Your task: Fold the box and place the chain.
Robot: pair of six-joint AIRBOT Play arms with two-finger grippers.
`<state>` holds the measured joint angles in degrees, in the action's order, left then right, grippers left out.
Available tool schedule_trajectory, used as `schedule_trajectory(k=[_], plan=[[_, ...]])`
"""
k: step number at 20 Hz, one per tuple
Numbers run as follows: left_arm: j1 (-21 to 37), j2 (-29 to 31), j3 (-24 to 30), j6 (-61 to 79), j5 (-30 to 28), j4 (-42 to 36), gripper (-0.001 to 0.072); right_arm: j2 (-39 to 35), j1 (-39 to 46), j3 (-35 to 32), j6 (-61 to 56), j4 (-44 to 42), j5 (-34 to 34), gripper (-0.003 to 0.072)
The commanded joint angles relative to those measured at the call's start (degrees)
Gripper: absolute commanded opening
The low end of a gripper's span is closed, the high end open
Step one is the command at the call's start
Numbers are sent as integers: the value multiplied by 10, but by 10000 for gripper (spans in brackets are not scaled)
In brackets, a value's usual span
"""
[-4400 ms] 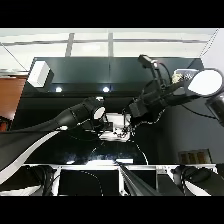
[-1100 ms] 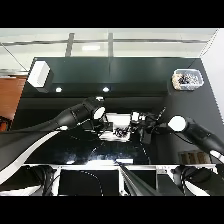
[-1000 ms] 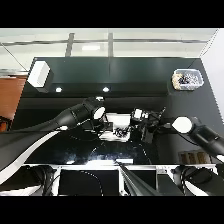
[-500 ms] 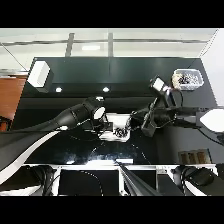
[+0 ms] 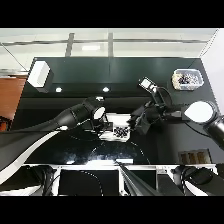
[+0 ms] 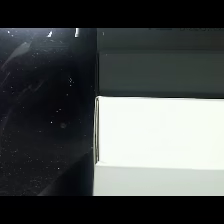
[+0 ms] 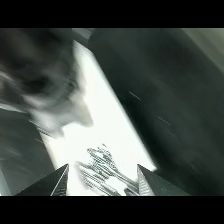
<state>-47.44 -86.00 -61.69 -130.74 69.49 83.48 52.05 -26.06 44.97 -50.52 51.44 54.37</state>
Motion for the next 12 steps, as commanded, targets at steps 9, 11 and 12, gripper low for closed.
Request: schedule_trajectory(k=[9,11,12], plan=[[0,0,0,0,0,0,31,52,58,-152,189,167,-123,674],[0,0,0,0,0,0,31,79,58,-152,338,48,-121,674],[0,0,0,0,0,0,31,90,58,-152,398,1,-122,674]])
